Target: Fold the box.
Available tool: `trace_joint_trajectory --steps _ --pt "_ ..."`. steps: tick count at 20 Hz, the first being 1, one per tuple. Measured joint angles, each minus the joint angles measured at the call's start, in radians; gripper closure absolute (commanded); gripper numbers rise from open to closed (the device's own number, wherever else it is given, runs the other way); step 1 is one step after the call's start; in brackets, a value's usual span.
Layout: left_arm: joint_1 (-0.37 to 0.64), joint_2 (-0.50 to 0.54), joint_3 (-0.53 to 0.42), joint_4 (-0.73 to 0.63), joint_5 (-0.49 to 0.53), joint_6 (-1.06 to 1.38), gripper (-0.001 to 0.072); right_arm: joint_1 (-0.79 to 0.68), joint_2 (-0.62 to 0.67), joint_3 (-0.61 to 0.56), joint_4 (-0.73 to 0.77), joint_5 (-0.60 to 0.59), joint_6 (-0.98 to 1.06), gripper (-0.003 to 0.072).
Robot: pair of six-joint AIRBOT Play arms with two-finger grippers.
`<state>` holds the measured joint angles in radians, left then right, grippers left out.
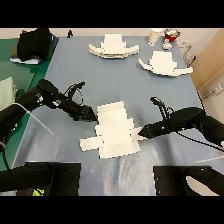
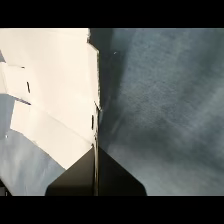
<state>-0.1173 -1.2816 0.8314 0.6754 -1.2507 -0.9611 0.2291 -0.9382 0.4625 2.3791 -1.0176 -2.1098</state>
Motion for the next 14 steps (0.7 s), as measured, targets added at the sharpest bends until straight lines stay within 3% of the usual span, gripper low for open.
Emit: trace_joint_trajectory --steps 5,8,9,10,11,14 --pt "0.007 -0.188 0.066 -0.097 0.046 0.118 0.0115 0.021 0.037 -0.031 0.003 0.043 0.026 0.0684" --pt "-0.010 -0.291 0.134 -0.168 0.014 0.208 0.0117 0.025 0.043 -0.035 0.002 0.052 0.032 0.0684" --pt "-0.020 -0.318 0.156 -0.184 -0.005 0.230 0.0245 0.025 0.044 -0.036 0.002 0.053 0.033 0.0684" --pt "-0.032 -0.344 0.175 -0.192 -0.024 0.252 0.0418 0.026 0.045 -0.037 0.001 0.054 0.034 0.0684" --pt "-0.042 -0.361 0.190 -0.198 -0.043 0.271 0.0474 0.026 0.045 -0.037 0.000 0.057 0.035 0.0684" --pt "-0.059 -0.392 0.216 -0.209 -0.096 0.328 0.0472 0.026 0.045 -0.038 -0.002 0.059 0.042 0.0684"
